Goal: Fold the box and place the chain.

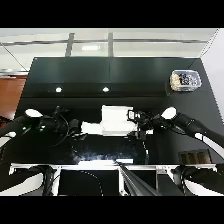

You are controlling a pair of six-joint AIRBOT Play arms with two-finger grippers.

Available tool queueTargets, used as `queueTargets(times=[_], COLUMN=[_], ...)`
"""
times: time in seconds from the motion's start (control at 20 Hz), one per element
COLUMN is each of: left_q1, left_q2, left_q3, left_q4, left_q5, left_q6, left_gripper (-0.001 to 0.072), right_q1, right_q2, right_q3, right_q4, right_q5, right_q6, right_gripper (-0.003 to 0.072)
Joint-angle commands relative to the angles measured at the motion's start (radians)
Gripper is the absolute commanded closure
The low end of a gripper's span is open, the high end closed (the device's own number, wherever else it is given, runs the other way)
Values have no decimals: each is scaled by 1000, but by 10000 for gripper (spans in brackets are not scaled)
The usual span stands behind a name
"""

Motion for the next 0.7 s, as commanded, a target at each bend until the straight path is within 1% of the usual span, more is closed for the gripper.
queueTargets(times=[0.0,0.2,0.35,0.5,0.55,0.6,0.65], left_q1=[-96,-107,-107,-107,-107,-108,-111], left_q2=[-37,-37,-37,-36,-35,-32,-27], left_q3=[47,96,111,120,126,135,145], left_q4=[-27,-32,-42,-43,-45,-45,-45], left_q5=[54,11,-26,-37,-37,-42,-42], left_q6=[53,113,181,182,182,201,235], left_gripper=[683,682,682,681,634,478,136], right_q1=[1,1,1,1,1,1,1], right_q2=[0,0,0,0,0,0,0], right_q3=[0,0,0,0,0,0,0], right_q4=[0,0,0,0,0,0,0], right_q5=[0,0,0,0,0,0,0], right_q6=[0,0,1,1,1,0,0], right_gripper=[503,503,503,503,503,503,503])
